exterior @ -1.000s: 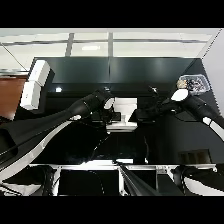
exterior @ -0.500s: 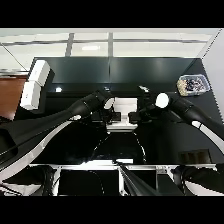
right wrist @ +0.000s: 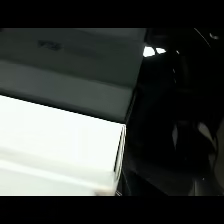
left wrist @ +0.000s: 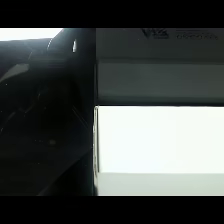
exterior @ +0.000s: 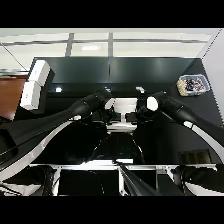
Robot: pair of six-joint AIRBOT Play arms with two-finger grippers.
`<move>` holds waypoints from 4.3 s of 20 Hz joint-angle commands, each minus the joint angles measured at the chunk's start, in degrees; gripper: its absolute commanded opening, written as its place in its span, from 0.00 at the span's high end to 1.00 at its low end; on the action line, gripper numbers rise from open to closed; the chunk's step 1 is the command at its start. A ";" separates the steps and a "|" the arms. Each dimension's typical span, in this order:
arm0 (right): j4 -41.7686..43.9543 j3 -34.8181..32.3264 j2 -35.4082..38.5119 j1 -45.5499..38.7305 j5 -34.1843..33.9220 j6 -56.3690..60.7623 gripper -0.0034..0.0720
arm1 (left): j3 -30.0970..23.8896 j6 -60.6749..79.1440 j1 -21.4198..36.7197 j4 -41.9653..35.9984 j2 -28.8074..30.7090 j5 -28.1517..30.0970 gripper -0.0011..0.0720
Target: Fold the box and place the chain.
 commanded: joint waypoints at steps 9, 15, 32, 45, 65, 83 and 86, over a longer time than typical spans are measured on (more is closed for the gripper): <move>-3.56 0.79 -2.89 0.96 1.99 7.74 0.92 | 0.02 0.02 0.00 0.02 -0.02 -0.11 0.95; -3.28 0.81 -2.86 0.96 2.73 7.96 0.77 | 0.02 0.02 0.00 0.02 -0.02 -0.17 0.95; -4.09 5.77 -7.04 2.64 8.72 12.04 0.69 | 0.02 0.02 0.00 0.00 -0.02 -0.22 0.95; -6.32 7.17 -7.28 2.64 8.72 14.69 0.94 | 0.02 0.02 0.00 0.00 -0.02 -0.20 0.95; -38.42 7.63 13.20 -11.67 11.85 1.29 0.39 | 0.02 0.02 0.00 0.02 -0.02 -0.20 0.95; -24.24 33.33 -20.06 -51.06 -0.96 7.08 0.00 | 0.02 0.02 0.00 0.02 -0.02 -0.02 0.95; -22.71 39.15 -24.65 -52.26 -0.90 7.08 0.00 | 0.02 0.02 0.00 0.00 -0.02 -0.07 0.95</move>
